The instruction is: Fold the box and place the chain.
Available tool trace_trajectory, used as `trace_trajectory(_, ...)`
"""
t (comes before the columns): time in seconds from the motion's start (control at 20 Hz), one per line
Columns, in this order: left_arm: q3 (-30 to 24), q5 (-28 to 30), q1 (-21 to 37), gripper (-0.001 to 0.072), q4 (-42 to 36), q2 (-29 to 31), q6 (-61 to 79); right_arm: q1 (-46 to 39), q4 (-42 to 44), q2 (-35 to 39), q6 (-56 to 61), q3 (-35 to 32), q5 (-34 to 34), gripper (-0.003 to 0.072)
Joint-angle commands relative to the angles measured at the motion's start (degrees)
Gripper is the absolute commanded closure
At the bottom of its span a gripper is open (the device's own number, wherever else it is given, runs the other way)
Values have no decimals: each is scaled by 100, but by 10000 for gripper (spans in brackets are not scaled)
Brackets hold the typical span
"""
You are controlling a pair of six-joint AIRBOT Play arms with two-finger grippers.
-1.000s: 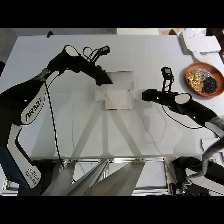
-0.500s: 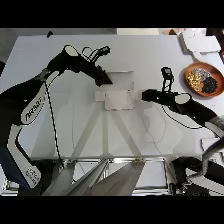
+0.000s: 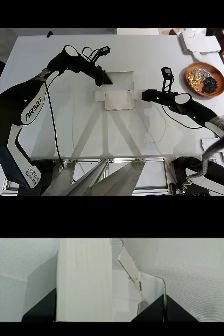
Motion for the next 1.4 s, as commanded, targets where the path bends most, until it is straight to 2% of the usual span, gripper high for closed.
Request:
trace_trajectory(0.0,2,-22,-2,701,2,0,0,7,7,11,13,-2,-4,549)
trace_trajectory(0.05,2,-92,-2,701,2,4,0,4,50,33,55,0,-7,367)
trace_trajectory(0.1,2,-212,4,705,13,26,-9,0,96,105,72,0,13,262)
trace_trajectory(0.2,2,-291,13,706,267,192,-372,0,35,420,68,0,22,256)
trace_trajectory(0.4,0,-623,114,709,1137,935,-831,-337,-192,1451,66,0,17,271)
trace_trajectory(0.5,-15,-1303,151,712,1051,1204,-909,-669,-476,1939,68,0,50,291)
trace_trajectory(0.6,-310,-1552,138,714,879,1515,-903,-1123,-723,2396,70,0,323,291)
trace_trajectory(0.75,-1414,-1016,140,714,861,2194,-675,-1821,-879,2817,72,0,1025,291)
trace_trajectory(0.85,-2433,-365,190,711,688,2747,-168,-2225,-1016,2907,94,0,1521,291)
trace_trajectory(0.95,-3150,352,221,708,341,3056,409,-2496,-1217,2907,181,-2,1952,291)
trace_trajectory(1.15,-3300,984,131,705,20,2837,1027,-2594,-1421,2903,199,-2,2282,293)
trace_trajectory(1.35,-3300,1126,13,704,-212,2396,2564,-2594,-1425,2903,199,-2,2371,293)
